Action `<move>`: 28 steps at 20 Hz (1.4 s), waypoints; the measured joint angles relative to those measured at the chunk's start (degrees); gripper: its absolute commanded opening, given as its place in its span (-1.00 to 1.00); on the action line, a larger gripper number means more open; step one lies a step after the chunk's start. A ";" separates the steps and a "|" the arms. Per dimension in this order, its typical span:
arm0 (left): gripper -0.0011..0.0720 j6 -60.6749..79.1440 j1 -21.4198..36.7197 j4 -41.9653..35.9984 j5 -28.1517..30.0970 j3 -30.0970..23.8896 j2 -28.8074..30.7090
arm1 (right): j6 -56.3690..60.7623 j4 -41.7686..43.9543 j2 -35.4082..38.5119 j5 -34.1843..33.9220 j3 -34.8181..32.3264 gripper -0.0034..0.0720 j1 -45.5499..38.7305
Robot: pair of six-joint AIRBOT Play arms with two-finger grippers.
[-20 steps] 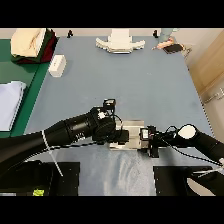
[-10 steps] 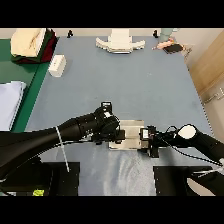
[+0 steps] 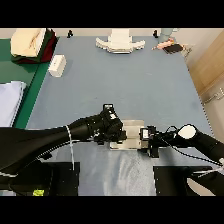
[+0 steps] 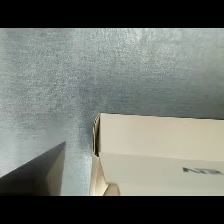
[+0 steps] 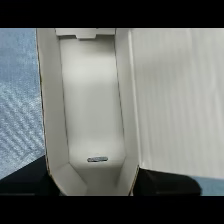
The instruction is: Fold the box.
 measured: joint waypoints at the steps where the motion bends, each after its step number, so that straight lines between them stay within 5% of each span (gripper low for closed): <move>1: 0.02 -0.13 -0.13 0.07 0.33 0.00 -0.35 | 0.00 0.00 0.00 0.00 0.00 0.41 0.00; 3: -0.03 -0.44 -0.37 0.37 0.52 0.04 -1.01 | 0.02 0.00 0.00 0.00 0.00 0.41 0.00; 5: -0.50 -0.83 -0.72 0.76 1.27 0.11 -1.51 | 0.04 0.02 0.00 0.00 0.00 0.41 0.00; 6: -0.51 -0.94 -1.03 1.03 1.55 0.15 -1.77 | 0.02 0.00 0.00 0.00 0.00 0.41 0.00; 8: -0.93 -1.62 -1.62 1.90 1.66 0.15 -2.25 | 0.04 0.02 0.00 0.00 0.00 0.41 0.00; 15: -0.92 -5.55 -3.87 5.55 -1.16 0.79 -2.67 | -0.07 0.02 -0.02 0.02 0.00 0.41 0.07; 16: -0.79 -5.68 -3.96 5.75 -1.60 1.05 -2.60 | -0.02 0.07 -0.02 0.04 0.00 0.41 0.07; 17: 0.09 -5.64 -3.96 6.10 -2.14 1.38 -2.56 | -0.02 0.28 0.00 0.02 0.00 0.41 0.07; 18: 0.67 -5.53 -4.02 6.56 -2.75 1.77 -2.51 | 0.07 0.02 -0.02 0.04 0.00 0.41 0.07; 28: 0.67 -0.96 -3.10 3.37 -6.60 5.99 0.04 | 0.00 0.00 -0.02 0.07 0.00 0.41 0.00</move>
